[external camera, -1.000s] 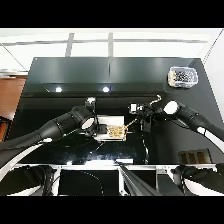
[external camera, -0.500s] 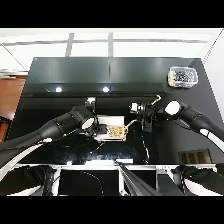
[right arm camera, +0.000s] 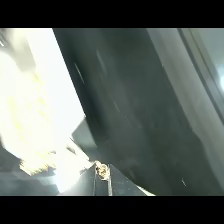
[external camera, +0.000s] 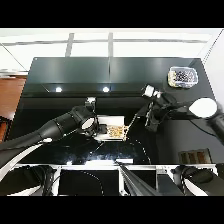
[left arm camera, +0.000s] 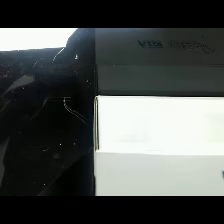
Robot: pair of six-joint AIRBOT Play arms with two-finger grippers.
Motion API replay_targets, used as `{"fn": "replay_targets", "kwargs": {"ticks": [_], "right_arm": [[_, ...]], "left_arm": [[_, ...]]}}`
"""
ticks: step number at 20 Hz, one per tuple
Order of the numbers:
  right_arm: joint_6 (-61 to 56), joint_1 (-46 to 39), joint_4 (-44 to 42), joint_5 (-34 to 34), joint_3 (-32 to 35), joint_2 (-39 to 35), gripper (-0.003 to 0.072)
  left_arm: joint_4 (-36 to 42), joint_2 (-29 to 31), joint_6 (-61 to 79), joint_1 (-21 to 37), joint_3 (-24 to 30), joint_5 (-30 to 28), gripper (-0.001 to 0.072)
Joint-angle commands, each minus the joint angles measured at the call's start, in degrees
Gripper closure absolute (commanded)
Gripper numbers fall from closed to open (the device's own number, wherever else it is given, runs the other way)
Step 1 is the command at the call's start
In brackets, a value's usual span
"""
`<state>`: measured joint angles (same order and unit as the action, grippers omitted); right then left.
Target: Fold the box and place the chain.
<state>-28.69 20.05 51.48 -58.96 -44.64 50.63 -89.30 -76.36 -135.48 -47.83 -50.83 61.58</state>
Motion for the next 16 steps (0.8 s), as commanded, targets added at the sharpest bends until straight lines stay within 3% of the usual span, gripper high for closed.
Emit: {"fn": "replay_targets", "kwargs": {"ticks": [1,6,10,12,16], "right_arm": [[-10.3,0.0,-7.2,-8.3,-6.1,-3.6,0.0673],[-10.6,0.1,-25.2,-9.4,-10.1,-3.6,0.0673],[-10.5,0.1,-34.9,-9.4,-11.1,-3.6,0.0664],[-10.5,0.1,-34.1,-9.0,-11.4,-3.5,0.0664],[-14.0,0.1,-21.8,-9.7,-11.3,-1.9,0.0655]], "left_arm": [[0.0,0.0,0.0,0.0,0.0,0.0,0.0680],[0.0,0.0,0.0,0.0,0.0,0.0,0.0680],[0.0,0.0,0.0,0.0,0.0,0.0,0.0680],[0.0,0.0,0.0,0.0,0.0,0.0,0.0680],[0.0,0.0,0.0,0.0,0.0,0.0,0.0680]]}}
